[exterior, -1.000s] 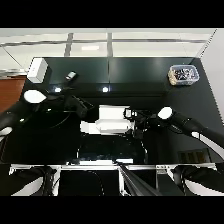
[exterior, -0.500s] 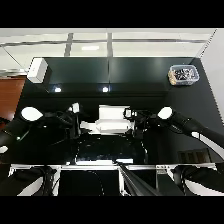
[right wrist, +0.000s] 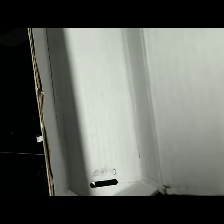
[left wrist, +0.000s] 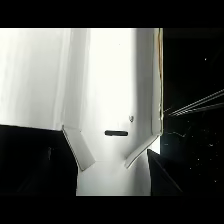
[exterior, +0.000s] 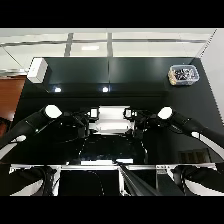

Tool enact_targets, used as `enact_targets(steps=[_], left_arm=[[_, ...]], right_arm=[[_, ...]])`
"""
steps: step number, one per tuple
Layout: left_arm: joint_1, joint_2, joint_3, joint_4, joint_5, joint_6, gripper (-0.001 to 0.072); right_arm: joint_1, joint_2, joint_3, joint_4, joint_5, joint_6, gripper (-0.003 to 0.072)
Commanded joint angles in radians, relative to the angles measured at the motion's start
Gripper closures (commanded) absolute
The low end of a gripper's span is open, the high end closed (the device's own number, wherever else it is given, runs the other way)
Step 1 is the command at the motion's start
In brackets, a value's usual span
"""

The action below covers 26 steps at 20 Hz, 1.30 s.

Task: Fold the box and place the chain.

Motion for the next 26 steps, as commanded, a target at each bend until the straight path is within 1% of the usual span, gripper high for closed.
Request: enact_targets(steps=[1, 2, 3, 4, 5, 9, 12, 13, 18, 19, 20, 21, 22, 23, 24, 25, 26], left_arm=[[-0.010, -0.025, 0.016, 0.018, -0.029, -0.023, 0.0162], [-0.010, -0.025, 0.016, 0.017, -0.044, -0.023, 0.0270], [-0.011, -0.025, 0.017, 0.009, -0.058, -0.022, 0.0444], [-0.011, -0.025, 0.018, 0.000, -0.071, -0.022, 0.0553], [-0.014, -0.025, 0.018, -0.016, -0.076, -0.022, 0.0566], [-0.068, -0.035, 0.018, -0.060, -0.047, -0.019, 0.0566], [-0.103, -0.064, 0.018, -0.135, 0.051, -0.023, 0.0565], [-0.102, -0.069, 0.017, -0.154, 0.064, -0.023, 0.0565], [-0.102, -0.070, 0.017, -0.148, 0.055, -0.023, 0.0566], [-0.102, -0.070, 0.017, -0.147, 0.052, -0.023, 0.0604], [-0.102, -0.070, 0.017, -0.147, 0.051, -0.023, 0.0665], [-0.102, -0.070, 0.017, -0.148, 0.053, -0.023, 0.0629], [-0.102, -0.070, 0.017, -0.148, 0.057, -0.023, 0.0393], [-0.101, -0.070, 0.017, -0.147, 0.060, -0.023, 0.0241], [-0.101, -0.069, 0.018, -0.137, 0.056, -0.023, 0.0281], [-0.101, -0.068, 0.019, -0.119, 0.051, -0.023, 0.0524], [-0.101, -0.068, 0.020, -0.113, 0.040, -0.024, 0.0500]], right_arm=[[0.000, 0.000, 0.001, 0.000, 0.000, 0.000, 0.0549], [0.000, 0.000, 0.001, 0.000, 0.000, 0.000, 0.0549], [0.000, 0.000, 0.001, 0.001, 0.000, 0.000, 0.0549], [0.000, 0.000, 0.001, 0.001, 0.000, 0.000, 0.0549], [0.000, 0.000, 0.001, 0.001, 0.000, 0.000, 0.0549], [0.000, 0.000, 0.001, 0.000, 0.000, 0.000, 0.0549], [0.000, 0.000, 0.001, 0.000, 0.000, 0.000, 0.0549], [0.000, 0.000, 0.001, 0.000, 0.000, 0.000, 0.0549], [0.000, 0.000, 0.001, 0.001, 0.000, 0.000, 0.0549], [0.000, 0.000, 0.001, 0.000, 0.000, 0.000, 0.0549], [0.000, 0.000, 0.001, 0.000, 0.000, 0.000, 0.0549], [0.000, 0.000, 0.001, 0.000, 0.000, 0.000, 0.0549], [0.000, 0.000, 0.001, 0.000, 0.000, 0.000, 0.0549], [0.000, 0.000, 0.001, 0.001, 0.000, 0.000, 0.0549], [0.000, 0.000, 0.001, 0.000, 0.000, 0.000, 0.0549], [0.000, 0.000, 0.001, 0.001, 0.000, 0.000, 0.0549], [0.000, 0.000, 0.001, 0.000, 0.000, 0.000, 0.0549]])
